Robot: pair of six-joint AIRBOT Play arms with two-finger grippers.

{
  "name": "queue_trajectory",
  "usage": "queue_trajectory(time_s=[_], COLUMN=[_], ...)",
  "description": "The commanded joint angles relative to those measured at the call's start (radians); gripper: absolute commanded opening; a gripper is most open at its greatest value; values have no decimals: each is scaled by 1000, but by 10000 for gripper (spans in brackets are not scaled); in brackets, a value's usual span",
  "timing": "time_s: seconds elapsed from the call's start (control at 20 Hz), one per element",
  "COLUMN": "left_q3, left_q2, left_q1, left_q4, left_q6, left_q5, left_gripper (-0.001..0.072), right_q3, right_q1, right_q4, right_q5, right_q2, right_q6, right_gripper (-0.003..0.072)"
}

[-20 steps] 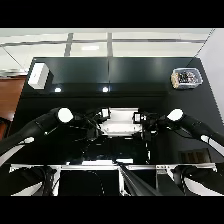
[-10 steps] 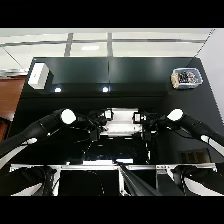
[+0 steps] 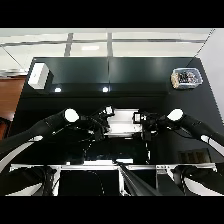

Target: Fold the box and place the chain.

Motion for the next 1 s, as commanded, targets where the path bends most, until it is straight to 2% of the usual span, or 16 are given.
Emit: queue_trajectory(time_s=[0.0, 0.05, 0.15, 0.2, 0.25, 0.3, 0.35, 0.4, 0.45, 0.5, 0.55, 0.6, 0.8, 0.9, 0.95], left_q3=[0, 0, 0, 0, 0, 0, 0, 2, 2, 3, 8, 26, 85, 85, 83], left_q2=[-20, -20, -20, -20, -20, -20, -19, -19, -19, -19, -13, 3, 142, 229, 259], left_q1=[0, -1, -1, -2, -3, -3, -2, 0, 0, 0, 3, 21, 151, 228, 272], left_q4=[-71, -69, -69, -69, -69, -69, -68, -53, -43, -46, -31, 26, 259, 370, 427], left_q6=[2, 2, 3, 3, 4, 4, 4, 4, 4, 3, -1, -9, -384, -522, -665], left_q5=[-8, -15, -19, -19, -16, -13, -17, -19, -18, -16, -29, -87, -268, -322, -341], left_gripper=[225, 217, 28, 28, 80, 346, 353, 130, 139, 278, 232, 25, 25, 25, 26], right_q3=[0, 0, 0, 0, 0, 0, 0, 0, 0, 0, 0, 0, 0, 0, 0], right_q1=[1, 1, 1, 1, 1, 1, 1, 1, 1, 1, 1, 1, 1, 1, 1], right_q4=[1, 1, 1, 1, 1, 1, 1, 1, 1, 1, 1, 1, 1, 1, 1], right_q5=[-1, -1, -1, -1, -1, 0, -1, -1, 0, -1, -1, -1, -1, 0, -1], right_q2=[0, 0, 0, 0, 0, 0, 0, 0, 0, 0, 0, 0, 0, 0, 0], right_q6=[1, 1, 1, 1, 1, 1, 1, 1, 1, 1, 1, 1, 1, 1, 1], right_gripper=[98, 98, 98, 98, 98, 98, 98, 98, 98, 98, 98, 98, 98, 98, 98])
